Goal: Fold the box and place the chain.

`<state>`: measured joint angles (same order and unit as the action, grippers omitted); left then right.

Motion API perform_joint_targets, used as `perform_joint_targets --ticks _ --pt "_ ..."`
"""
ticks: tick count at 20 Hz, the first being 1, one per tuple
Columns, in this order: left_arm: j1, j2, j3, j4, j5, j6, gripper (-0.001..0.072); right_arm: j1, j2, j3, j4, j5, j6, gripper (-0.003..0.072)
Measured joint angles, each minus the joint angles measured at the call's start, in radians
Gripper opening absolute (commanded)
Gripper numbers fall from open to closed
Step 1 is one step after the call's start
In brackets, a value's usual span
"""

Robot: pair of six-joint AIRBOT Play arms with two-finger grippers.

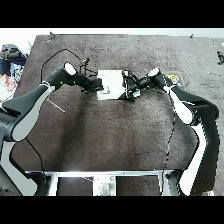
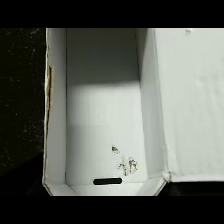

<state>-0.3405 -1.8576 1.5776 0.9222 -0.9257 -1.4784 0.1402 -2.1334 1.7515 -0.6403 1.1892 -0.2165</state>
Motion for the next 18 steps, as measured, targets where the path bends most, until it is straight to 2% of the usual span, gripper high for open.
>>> perform_joint_targets --ticks 7,12,14,15,16,18 --pt "-0.040 -0.020 0.023 0.114 0.034 -0.148 0.0467 0.000 0.000 0.000 0.000 0.000 0.000 0.0421" --pt "-0.075 -0.087 0.151 0.249 -0.063 -0.253 0.0466 0.000 0.000 0.000 0.000 0.000 0.000 0.0422" --pt "-0.091 -0.114 0.216 0.320 -0.114 -0.301 0.0414 0.000 0.000 0.000 0.000 0.000 0.000 0.0421" --pt "-0.100 -0.125 0.244 0.360 -0.136 -0.325 0.0410 0.000 0.000 0.000 0.000 0.000 0.000 0.0421" --pt "-0.109 -0.134 0.267 0.401 -0.152 -0.354 0.0365 0.000 0.000 0.000 0.000 0.000 0.000 0.0422" --pt "-0.128 -0.146 0.298 0.481 -0.183 -0.410 0.0363 0.000 0.000 0.000 0.000 0.000 0.000 0.0422"
